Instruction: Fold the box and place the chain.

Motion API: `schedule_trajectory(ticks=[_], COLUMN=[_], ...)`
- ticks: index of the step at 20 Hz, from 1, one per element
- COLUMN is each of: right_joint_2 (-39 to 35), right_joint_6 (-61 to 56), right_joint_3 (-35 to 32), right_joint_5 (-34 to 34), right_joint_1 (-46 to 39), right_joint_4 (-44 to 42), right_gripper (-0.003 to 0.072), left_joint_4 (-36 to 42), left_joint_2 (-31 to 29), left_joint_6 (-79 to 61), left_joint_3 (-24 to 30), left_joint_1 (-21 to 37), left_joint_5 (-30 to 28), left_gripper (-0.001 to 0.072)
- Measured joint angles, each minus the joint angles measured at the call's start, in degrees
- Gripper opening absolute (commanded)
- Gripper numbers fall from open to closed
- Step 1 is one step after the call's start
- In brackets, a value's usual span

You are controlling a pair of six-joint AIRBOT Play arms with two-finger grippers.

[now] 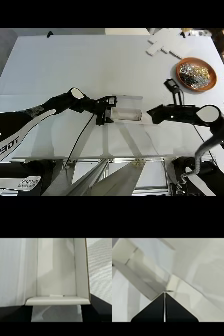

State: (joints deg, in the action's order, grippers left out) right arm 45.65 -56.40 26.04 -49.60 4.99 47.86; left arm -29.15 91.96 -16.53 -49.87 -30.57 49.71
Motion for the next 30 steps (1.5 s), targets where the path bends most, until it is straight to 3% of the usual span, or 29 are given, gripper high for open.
schedule_trajectory(ticks=[5,10,17,30], right_joint_2=[-0.24,4.85,10.80,11.82], right_joint_6=[-10.10,-14.29,-16.11,-13.97], right_joint_3=[-0.39,-0.85,-1.36,-1.40], right_joint_5=[-3.43,-3.98,-2.99,-2.54], right_joint_1=[-11.13,-14.16,-14.82,-8.09], right_joint_4=[3.56,7.43,10.84,7.82], right_gripper=[0.0021,0.0021,0.0021,0.0020], left_joint_4=[0.00,0.00,0.00,0.00], left_joint_2=[0.00,0.00,0.00,0.00], left_joint_6=[0.00,0.02,0.02,0.04], left_joint_3=[0.00,0.00,0.00,0.00], left_joint_1=[0.00,0.00,0.00,0.00], left_joint_5=[0.02,0.02,0.02,0.04], left_gripper=[0.0326,0.0326,0.0326,0.0326])
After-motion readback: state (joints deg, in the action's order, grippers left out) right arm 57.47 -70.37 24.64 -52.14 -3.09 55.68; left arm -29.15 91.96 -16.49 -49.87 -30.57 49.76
